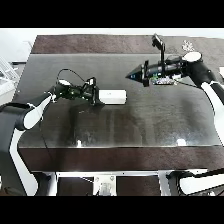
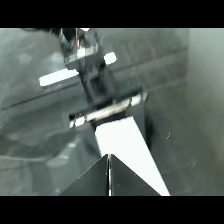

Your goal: Fold the box and place the chain.

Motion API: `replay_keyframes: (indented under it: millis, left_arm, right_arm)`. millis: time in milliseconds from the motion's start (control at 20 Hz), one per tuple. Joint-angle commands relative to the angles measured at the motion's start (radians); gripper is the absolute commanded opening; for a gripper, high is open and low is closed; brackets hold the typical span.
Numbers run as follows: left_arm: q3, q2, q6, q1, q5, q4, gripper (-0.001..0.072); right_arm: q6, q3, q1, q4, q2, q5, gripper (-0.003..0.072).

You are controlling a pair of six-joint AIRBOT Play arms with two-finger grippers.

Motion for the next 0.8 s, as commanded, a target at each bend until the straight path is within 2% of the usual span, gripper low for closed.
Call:
replay_keyframes:
  millis: [0,100,450,750]
  left_arm:
    - [0.000,0.000,0.000,0.001,0.000,0.000,0.0531]
    - [0.000,0.000,0.000,0.001,0.000,0.000,0.0531]
    - [0.000,0.000,0.000,0.001,-0.002,-0.003,0.0531]
    - [0.000,0.000,0.000,0.001,0.000,-0.003,0.0530]
  right_arm:
    - [-0.034,-0.185,-0.002,0.002,0.013,-0.101,0.0014]
    - [-0.096,-0.259,0.002,0.002,-0.003,-0.213,0.0014]
    - [-0.357,-0.265,0.034,-0.013,-0.037,-0.262,0.0015]
    - [-0.414,-0.264,0.054,-0.021,-0.060,-0.263,0.0015]
